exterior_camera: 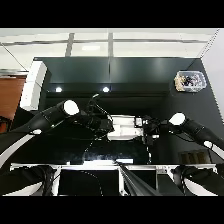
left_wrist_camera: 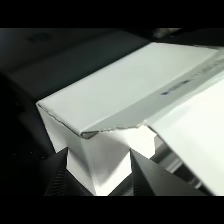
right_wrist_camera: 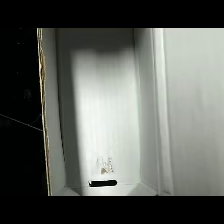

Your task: Fold the box and place the chain.

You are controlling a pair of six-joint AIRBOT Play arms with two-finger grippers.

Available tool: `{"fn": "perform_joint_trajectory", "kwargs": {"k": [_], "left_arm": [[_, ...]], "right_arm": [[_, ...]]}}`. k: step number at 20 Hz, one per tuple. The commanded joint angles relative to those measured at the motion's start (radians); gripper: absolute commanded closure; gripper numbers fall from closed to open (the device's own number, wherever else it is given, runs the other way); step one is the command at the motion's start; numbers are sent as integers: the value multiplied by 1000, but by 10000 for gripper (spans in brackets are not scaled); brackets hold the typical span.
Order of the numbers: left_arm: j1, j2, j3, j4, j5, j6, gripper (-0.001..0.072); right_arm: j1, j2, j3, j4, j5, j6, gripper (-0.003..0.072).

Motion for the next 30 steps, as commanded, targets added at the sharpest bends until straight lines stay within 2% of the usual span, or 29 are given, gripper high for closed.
{"fn": "perform_joint_trajectory", "kwargs": {"k": [1,4,9,14,17,21,23,24,29,30], "left_arm": [[-48,0,24,153,44,-154,256],[-68,-3,43,234,47,-232,256],[-78,-11,47,250,47,-293,256],[-193,-32,110,540,27,-572,256],[-261,-80,180,674,-55,-732,256],[-312,-179,296,750,-175,-798,256],[-312,-205,315,747,-198,-818,262],[-312,-206,315,749,-199,-850,315],[-312,-208,315,737,-197,-911,330],[-312,-209,315,739,-197,-911,444]], "right_arm": [[0,1,0,0,0,0,485],[0,1,0,0,0,0,486],[0,1,0,0,0,0,486],[0,1,0,0,-3,0,485],[0,1,0,0,-3,0,485],[0,1,0,0,-3,0,485],[0,1,0,0,-3,0,485],[0,1,0,0,-3,0,486],[0,1,0,0,-3,0,485],[0,1,0,0,-3,0,486]]}}
